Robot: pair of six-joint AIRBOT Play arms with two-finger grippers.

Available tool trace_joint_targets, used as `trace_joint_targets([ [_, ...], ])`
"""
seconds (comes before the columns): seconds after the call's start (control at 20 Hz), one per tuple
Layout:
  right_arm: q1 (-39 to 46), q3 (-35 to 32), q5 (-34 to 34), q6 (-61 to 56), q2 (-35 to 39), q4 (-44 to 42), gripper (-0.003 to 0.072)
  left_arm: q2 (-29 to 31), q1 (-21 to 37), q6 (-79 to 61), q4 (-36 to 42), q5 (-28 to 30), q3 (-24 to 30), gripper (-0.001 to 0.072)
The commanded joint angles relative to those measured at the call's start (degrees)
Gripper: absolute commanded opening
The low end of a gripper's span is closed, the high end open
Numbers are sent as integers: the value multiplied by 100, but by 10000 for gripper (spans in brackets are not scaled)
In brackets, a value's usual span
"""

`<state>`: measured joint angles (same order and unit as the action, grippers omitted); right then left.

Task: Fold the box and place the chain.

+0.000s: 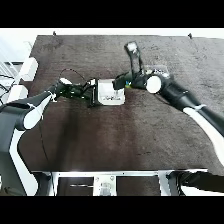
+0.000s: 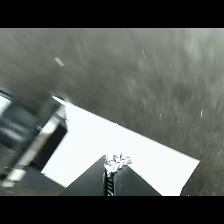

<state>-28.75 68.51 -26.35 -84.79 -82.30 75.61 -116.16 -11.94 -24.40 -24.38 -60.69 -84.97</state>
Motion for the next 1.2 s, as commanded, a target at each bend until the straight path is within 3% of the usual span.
trace_joint_targets([
  [0.0, -7, -291, 750, 0, -721, -7, 3, 2, -2, -2, -2, 0, 0, 358],
  [0.05, -9, -291, 745, 0, -767, -7, 14, 2, -2, -2, -2, 0, 0, 358],
  [0.15, 35, -275, 745, 4, -634, 37, 334, 2, -2, -2, -2, 2, 0, 358],
  [0.3, 160, -278, 439, 605, 13, 181, 393, 2, -2, -2, -2, 0, 0, 358],
  [0.5, 973, -267, 42, 1423, 892, 127, 390, 2, -2, -2, -2, 0, 0, 358],
  [0.55, 1224, -216, 33, 1856, 940, -114, 387, 2, -2, -2, -2, 0, 0, 358],
  [0.65, 1722, -35, -223, 3331, 861, -1460, 367, 2, -2, -2, -2, 2, 0, 358],
  [0.75, 2155, 240, -931, 5056, 549, -3152, 366, 2, -2, -2, -2, 2, 0, 358],
  [0.85, 2514, 601, -1777, 6043, 39, -4039, 336, 2, -2, -2, -2, 0, 0, 358],
  [1.15, 2632, 1711, -2782, 7014, -1513, -4411, 302, 2, -2, -2, -2, 0, 0, 358],
])
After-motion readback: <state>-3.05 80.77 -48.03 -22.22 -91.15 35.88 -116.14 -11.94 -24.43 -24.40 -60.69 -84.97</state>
